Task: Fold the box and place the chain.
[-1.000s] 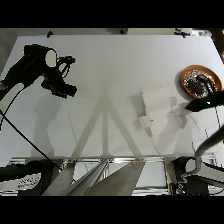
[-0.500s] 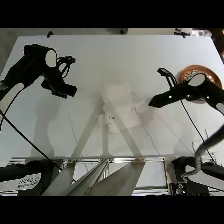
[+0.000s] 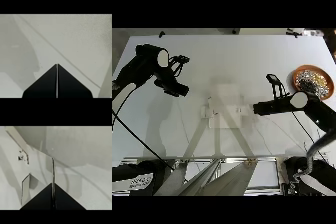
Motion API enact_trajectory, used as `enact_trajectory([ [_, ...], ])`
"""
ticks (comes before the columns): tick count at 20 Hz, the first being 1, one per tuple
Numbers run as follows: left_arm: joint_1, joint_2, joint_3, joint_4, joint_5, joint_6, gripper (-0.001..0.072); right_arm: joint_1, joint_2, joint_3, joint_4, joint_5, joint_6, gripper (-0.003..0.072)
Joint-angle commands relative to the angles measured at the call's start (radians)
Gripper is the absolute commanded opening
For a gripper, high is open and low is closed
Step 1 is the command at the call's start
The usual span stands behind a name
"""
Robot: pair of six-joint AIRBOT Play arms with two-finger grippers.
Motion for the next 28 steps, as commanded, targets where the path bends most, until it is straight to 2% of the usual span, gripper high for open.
enact_trajectory([
  [1,0.001,0.001,0.000,-0.010,0.014,0.004,0.0013,0.079,0.035,-0.053,-0.096,-0.068,0.195,0.0012],
  [5,0.001,0.000,0.000,-0.046,0.126,0.036,0.0013,0.126,0.035,-0.054,-0.129,-0.068,0.194,0.0012],
  [7,0.001,0.000,-0.001,-0.074,0.137,0.134,0.0015,0.126,0.035,-0.054,-0.140,-0.067,0.194,0.0013],
  [8,0.001,0.000,-0.001,-0.109,0.141,0.203,0.0040,0.126,0.035,-0.054,-0.143,-0.067,0.194,0.0013],
  [9,0.002,-0.002,-0.003,-0.160,0.150,0.290,0.0134,0.126,0.035,-0.054,-0.146,-0.067,0.193,0.0013],
  [10,0.002,-0.009,-0.004,-0.233,0.152,0.393,0.0308,0.126,0.035,-0.054,-0.147,-0.067,0.193,0.0013],
  [12,0.004,-0.034,-0.005,-0.423,0.158,0.577,0.0527,0.126,0.035,-0.054,-0.147,-0.068,0.191,0.0013],
  [16,0.032,-0.124,-0.005,-0.717,0.151,0.803,0.0587,0.126,0.035,-0.054,-0.146,-0.068,0.191,0.0014],
  [19,0.065,-0.195,-0.005,-0.799,0.103,0.889,0.0594,0.126,0.035,-0.054,-0.146,-0.068,0.191,0.0014],
  [21,0.082,-0.242,-0.005,-0.864,0.059,0.937,0.0649,0.126,0.035,-0.054,-0.146,-0.069,0.190,0.0014],
  [23,0.089,-0.286,-0.005,-0.922,0.031,0.982,0.0649,0.126,0.035,-0.054,-0.146,-0.069,0.190,0.0014],
  [28,0.087,-0.355,-0.005,-1.000,0.058,1.057,0.0640,0.126,0.035,-0.054,-0.145,-0.069,0.191,0.0015],
])
